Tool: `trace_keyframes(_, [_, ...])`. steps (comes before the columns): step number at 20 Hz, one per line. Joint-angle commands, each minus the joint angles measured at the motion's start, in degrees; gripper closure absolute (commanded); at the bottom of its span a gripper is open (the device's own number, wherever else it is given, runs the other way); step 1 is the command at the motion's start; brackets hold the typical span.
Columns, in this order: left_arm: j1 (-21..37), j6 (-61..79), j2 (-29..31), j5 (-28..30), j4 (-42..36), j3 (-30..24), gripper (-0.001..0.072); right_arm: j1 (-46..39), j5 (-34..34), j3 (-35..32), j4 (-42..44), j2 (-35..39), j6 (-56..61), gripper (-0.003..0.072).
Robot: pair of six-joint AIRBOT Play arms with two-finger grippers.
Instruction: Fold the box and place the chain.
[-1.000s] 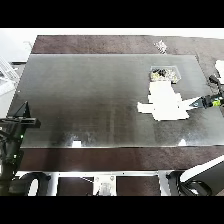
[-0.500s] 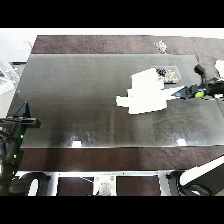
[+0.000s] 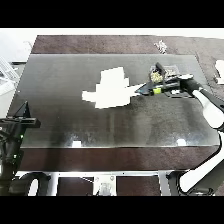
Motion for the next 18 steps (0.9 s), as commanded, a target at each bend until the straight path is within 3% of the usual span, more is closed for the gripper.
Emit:
trace_keyframes(1, [-0.02,0.02,0.0,0.0,0.02,-0.02,0.0687,6.27,-10.14,-0.31,0.35,-0.09,0.98,0.0683])
trace_keyframes(6, [-0.02,0.04,0.0,4.04,0.0,0.04,0.0687,6.54,-15.91,-0.28,-2.6,-0.13,3.91,0.0682])
trace_keyframes(11, [-0.02,0.13,0.0,-1.57,0.07,0.04,0.0686,6.75,-16.15,-0.11,-4.66,-0.35,4.37,0.0682])
trace_keyframes(12, [-0.02,0.5,0.0,-2.82,0.04,0.04,0.0544,6.75,-16.26,-0.09,-4.87,-0.52,4.39,0.0682])
trace_keyframes(13, [-0.02,0.48,0.0,-3.67,0.04,0.04,0.0331,6.75,-16.28,-0.09,-5.38,-0.74,4.39,0.0682])
trace_keyframes(18, [-0.02,-1.42,0.0,-7.15,-0.02,0.04,0.0313,6.75,-16.33,-0.09,-5.73,-0.96,4.35,0.0681])
